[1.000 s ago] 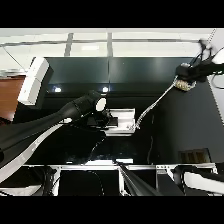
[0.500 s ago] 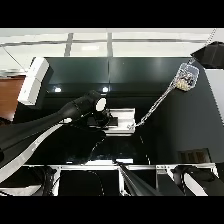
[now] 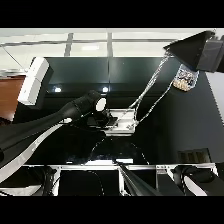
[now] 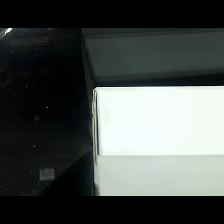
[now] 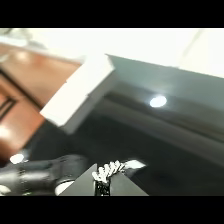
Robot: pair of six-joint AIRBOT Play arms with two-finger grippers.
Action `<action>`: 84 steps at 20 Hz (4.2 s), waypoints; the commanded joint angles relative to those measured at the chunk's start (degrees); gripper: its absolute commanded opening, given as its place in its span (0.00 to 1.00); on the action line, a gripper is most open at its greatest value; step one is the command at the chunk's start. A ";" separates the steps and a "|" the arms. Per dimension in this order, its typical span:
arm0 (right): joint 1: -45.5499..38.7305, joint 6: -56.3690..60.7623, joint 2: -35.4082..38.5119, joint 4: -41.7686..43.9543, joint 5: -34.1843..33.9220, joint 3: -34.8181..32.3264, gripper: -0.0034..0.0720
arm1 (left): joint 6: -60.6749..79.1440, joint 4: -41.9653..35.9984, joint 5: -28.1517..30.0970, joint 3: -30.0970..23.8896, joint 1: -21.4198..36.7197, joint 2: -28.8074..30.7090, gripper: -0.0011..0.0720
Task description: Fold the box and place the chain.
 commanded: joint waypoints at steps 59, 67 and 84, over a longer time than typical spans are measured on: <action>-12.59 28.06 -51.19 -50.14 -11.54 -2.40 0.69 | 0.02 -0.20 -0.20 0.00 -0.02 -0.04 0.06; -12.98 25.94 -51.19 -46.05 -9.97 -2.40 0.18 | 0.02 -0.20 -0.24 0.00 -0.02 -0.04 0.06; -12.20 4.35 -16.26 -32.00 11.41 -2.40 0.07 | 0.02 -0.20 -0.31 0.00 -0.02 -0.04 0.06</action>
